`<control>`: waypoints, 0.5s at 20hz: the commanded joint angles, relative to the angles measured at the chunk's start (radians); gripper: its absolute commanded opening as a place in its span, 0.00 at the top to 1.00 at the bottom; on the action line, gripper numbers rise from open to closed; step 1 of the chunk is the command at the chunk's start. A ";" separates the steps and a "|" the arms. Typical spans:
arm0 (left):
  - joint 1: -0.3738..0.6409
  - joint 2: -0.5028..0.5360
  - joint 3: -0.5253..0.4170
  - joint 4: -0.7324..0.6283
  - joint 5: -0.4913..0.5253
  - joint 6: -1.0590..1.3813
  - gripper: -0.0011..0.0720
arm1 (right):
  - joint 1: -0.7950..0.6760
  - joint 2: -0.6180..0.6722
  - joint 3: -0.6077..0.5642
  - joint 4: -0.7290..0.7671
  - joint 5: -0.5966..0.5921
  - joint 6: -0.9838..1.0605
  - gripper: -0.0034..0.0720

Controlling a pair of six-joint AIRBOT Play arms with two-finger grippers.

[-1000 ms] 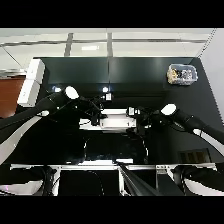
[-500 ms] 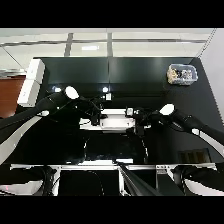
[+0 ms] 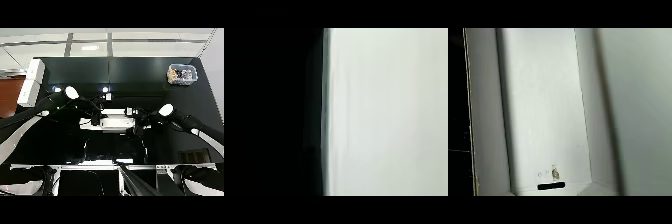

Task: Fold the box and place the chain.

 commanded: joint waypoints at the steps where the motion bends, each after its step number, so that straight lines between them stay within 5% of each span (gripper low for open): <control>1: 0.001 -0.001 0.000 0.001 -0.001 0.000 0.95 | 0.001 -0.001 0.000 -0.013 -0.002 0.005 0.23; 2: 0.001 -0.001 0.000 0.001 -0.001 0.000 0.95 | 0.001 -0.001 0.000 -0.013 -0.002 0.005 0.31; 5: 0.002 0.002 0.000 0.002 -0.007 -0.012 0.95 | 0.001 -0.001 0.000 -0.013 -0.003 0.005 0.31; 6: 0.005 0.013 0.000 0.010 -0.018 -0.012 0.78 | 0.001 -0.001 0.000 -0.013 -0.003 0.005 0.31; 8: 0.029 0.063 0.001 0.037 -0.060 -0.031 0.12 | 0.001 -0.001 0.000 -0.013 -0.003 0.005 0.31; 10: 0.069 0.136 0.001 0.095 -0.085 -0.141 0.03 | 0.001 -0.001 0.000 -0.013 -0.003 0.005 0.31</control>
